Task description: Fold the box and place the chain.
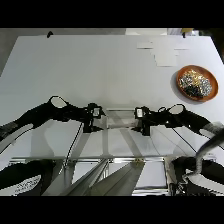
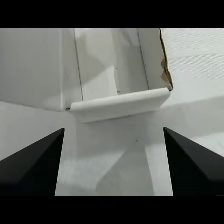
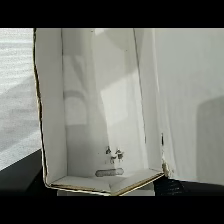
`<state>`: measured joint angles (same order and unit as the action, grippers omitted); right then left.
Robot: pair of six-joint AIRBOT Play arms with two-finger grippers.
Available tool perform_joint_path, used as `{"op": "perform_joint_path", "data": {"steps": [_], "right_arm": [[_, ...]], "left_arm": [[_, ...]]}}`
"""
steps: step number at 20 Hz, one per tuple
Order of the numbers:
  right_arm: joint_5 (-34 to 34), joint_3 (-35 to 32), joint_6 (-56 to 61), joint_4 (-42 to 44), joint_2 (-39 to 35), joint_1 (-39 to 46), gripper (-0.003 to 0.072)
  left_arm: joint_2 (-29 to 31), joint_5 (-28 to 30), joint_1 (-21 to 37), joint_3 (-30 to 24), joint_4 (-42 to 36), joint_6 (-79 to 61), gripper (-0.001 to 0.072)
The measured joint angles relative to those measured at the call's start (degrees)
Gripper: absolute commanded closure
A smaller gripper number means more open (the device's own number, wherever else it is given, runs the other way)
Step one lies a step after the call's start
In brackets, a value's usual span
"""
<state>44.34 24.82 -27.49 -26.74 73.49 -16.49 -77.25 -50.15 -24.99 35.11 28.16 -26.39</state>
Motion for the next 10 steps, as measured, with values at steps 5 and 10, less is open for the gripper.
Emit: {"op": "perform_joint_path", "data": {"steps": [5, 10], "right_arm": [[0.00, 0.00, 0.00, 0.00, 0.00, -0.02, 0.0284], [0.07, 0.00, -0.13, -0.09, 0.00, -0.02, 0.0284]], "left_arm": [[-2.40, 1.46, -1.88, -0.26, -3.78, -3.43, 0.0004], [-3.87, 2.36, -3.93, -0.26, -5.60, -3.91, 0.0004]]}}
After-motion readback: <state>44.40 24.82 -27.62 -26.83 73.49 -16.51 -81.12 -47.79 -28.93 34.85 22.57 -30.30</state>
